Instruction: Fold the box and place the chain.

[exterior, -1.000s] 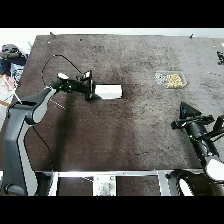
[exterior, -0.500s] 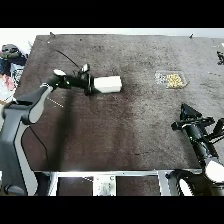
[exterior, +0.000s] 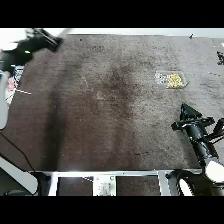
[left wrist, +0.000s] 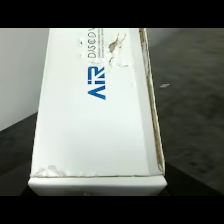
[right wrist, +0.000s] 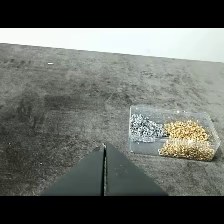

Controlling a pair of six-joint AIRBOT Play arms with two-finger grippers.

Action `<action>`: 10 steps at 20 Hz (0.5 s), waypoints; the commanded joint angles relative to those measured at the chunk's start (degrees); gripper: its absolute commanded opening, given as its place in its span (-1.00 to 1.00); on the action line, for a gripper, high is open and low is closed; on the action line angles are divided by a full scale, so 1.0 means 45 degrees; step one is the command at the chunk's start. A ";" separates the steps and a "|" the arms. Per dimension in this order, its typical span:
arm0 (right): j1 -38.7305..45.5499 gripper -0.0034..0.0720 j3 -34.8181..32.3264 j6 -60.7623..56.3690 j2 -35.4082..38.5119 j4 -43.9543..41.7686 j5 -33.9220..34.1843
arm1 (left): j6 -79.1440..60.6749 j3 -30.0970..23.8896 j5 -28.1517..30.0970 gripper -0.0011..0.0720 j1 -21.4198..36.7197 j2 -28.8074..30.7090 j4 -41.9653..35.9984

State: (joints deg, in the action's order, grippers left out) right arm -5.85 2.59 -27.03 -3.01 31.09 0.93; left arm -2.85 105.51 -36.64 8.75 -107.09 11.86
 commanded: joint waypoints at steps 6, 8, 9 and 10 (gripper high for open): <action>-0.0010 -0.87 -0.0005 0.0000 0.0005 0.0000 0.0000 | 0.6630 0.0024 0.1637 -0.95 0.3196 -0.0476 0.4619; -0.0010 -0.87 -0.0005 0.0000 0.0005 0.0000 0.0000 | 0.6620 0.0005 0.1506 -0.94 0.3322 -0.0996 0.4833; -0.0010 -0.87 -0.0005 0.0000 0.0005 0.0000 0.0000 | 0.6615 0.0000 0.1506 -0.94 0.3347 -0.1268 0.4940; -0.0005 -0.87 -0.0005 0.0000 0.0005 0.0000 0.0000 | 0.6518 0.0000 0.1511 -0.94 0.3342 -0.1588 0.5008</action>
State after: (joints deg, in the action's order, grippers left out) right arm -5.85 2.59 -27.03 -2.94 31.09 0.95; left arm 24.05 105.51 -29.98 22.55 -111.39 31.22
